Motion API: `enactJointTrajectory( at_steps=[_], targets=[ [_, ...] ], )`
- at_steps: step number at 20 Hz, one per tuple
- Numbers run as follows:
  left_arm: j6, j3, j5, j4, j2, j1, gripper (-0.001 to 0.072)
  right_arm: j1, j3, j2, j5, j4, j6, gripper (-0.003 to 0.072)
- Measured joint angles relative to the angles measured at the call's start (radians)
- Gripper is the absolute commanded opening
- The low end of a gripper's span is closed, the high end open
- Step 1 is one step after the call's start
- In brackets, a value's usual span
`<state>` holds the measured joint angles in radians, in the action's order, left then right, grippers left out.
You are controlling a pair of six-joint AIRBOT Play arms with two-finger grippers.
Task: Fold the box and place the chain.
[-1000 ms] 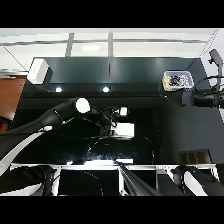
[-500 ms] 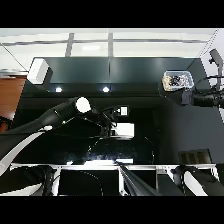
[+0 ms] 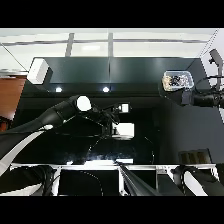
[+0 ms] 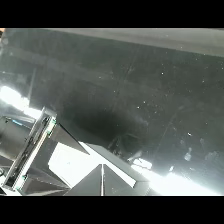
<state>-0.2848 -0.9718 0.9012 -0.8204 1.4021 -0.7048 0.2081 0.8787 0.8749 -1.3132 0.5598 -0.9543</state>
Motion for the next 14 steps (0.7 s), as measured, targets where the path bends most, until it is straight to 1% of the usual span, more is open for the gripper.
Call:
enactJointTrajectory(
  at_steps=[4,10,14],
  targets=[
    [-0.019,0.000,0.002,-0.006,0.004,0.000,0.0710,0.000,0.000,0.000,0.000,0.000,0.000,0.0011],
    [-0.033,0.000,0.035,-0.011,0.005,-0.001,0.0714,0.000,0.000,0.000,0.000,0.000,0.000,0.0011],
    [-0.034,0.000,0.041,-0.036,0.005,-0.020,0.0716,0.000,0.000,0.000,0.000,0.000,0.000,0.0011]
  ],
)
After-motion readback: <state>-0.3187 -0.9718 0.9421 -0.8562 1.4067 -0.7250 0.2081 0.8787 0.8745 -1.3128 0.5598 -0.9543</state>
